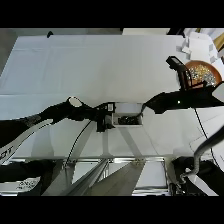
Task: Fold the box and place the chain.
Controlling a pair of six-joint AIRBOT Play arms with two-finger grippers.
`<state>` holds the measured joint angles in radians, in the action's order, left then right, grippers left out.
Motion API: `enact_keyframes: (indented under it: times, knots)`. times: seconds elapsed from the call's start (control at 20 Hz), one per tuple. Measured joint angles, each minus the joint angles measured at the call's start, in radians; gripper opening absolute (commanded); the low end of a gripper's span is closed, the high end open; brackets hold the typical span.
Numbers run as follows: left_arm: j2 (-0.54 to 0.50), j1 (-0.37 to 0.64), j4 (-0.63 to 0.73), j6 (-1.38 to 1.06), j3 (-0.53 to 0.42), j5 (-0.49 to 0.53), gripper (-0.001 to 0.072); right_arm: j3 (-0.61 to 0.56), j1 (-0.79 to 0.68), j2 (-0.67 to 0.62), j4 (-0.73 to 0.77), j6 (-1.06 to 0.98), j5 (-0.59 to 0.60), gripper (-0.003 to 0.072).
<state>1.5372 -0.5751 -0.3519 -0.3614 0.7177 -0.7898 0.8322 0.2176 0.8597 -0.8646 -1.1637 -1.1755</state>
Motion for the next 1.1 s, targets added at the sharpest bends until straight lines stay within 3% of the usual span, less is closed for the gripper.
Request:
enact_keyframes:
  times: [0.2, 0.45, 0.85, 1.1]
  knots:
    - [0.000, 0.000, 0.000, 0.000, 0.000, 0.000, 0.0204, 0.000, 0.112, -0.008, 0.086, 0.037, 0.025, 0.0019]
    - [0.000, 0.000, 0.000, 0.000, 0.000, 0.000, 0.0204, 0.000, 0.257, 0.035, 0.087, 0.050, 0.154, 0.0019]
    - [0.000, 0.000, 0.000, 0.000, 0.000, 0.000, 0.0204, 0.000, 0.302, 0.198, 0.013, 0.038, 0.225, 0.0019]
    - [0.000, 0.000, 0.000, 0.000, 0.000, 0.000, 0.0204, 0.000, 0.290, 0.195, 0.012, 0.034, 0.262, 0.0019]
